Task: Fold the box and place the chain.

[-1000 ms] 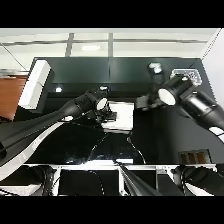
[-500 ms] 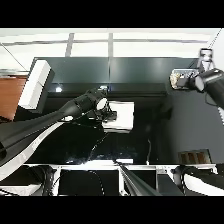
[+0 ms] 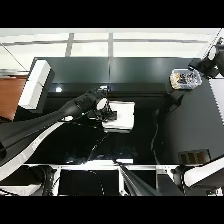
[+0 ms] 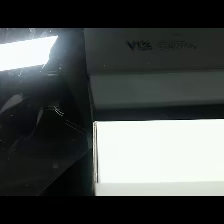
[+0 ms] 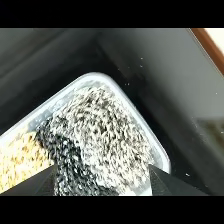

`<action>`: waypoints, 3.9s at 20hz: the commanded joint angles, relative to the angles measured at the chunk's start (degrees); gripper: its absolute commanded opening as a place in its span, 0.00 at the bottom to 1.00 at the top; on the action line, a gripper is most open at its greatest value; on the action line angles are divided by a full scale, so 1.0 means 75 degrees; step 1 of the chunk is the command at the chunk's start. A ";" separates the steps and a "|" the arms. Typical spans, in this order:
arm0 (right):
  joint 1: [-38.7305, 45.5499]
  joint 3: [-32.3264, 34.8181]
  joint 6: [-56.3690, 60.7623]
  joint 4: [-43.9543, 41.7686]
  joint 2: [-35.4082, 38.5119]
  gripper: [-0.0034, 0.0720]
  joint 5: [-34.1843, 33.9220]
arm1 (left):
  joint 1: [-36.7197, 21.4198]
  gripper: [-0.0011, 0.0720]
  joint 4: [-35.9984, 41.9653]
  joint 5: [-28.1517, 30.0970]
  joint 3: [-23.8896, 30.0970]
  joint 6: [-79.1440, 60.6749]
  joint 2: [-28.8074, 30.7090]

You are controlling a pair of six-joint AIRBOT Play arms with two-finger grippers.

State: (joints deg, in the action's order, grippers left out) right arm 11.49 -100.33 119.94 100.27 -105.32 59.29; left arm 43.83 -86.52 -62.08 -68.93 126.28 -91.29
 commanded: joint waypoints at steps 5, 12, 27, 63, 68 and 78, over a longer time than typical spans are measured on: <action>0.0143 -0.1169 0.0423 -0.0539 -0.1300 0.86 0.0662 | -0.0006 0.06 0.0003 0.0012 -0.0006 -0.0003 -0.0006; 0.0181 -0.1169 0.0460 -0.0533 -0.1457 0.86 0.0580 | -0.0006 0.06 0.0006 0.0009 -0.0006 -0.0003 -0.0006; 0.0184 -0.1699 -0.0090 -0.0539 -0.1577 0.07 0.0804 | -0.0006 0.06 0.0012 0.0003 -0.0006 -0.0003 -0.0006; 0.0009 -0.0868 -0.5386 -0.5986 0.5916 0.07 0.4176 | -0.0006 0.06 0.0012 0.0017 -0.0006 -0.0003 -0.0006; 0.0006 0.0303 -0.5584 -0.6729 0.6411 0.07 0.4546 | -0.0006 0.06 0.0015 0.0015 -0.0006 -0.0003 -0.0006; -0.0353 0.2774 -0.6519 -0.8993 0.7044 0.07 0.4567 | -0.0006 0.06 0.0017 0.0012 -0.0006 -0.0003 -0.0006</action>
State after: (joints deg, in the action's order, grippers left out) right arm 10.46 -83.37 73.10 38.44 -53.15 93.93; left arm 43.83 -86.39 -61.98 -68.93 126.26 -91.29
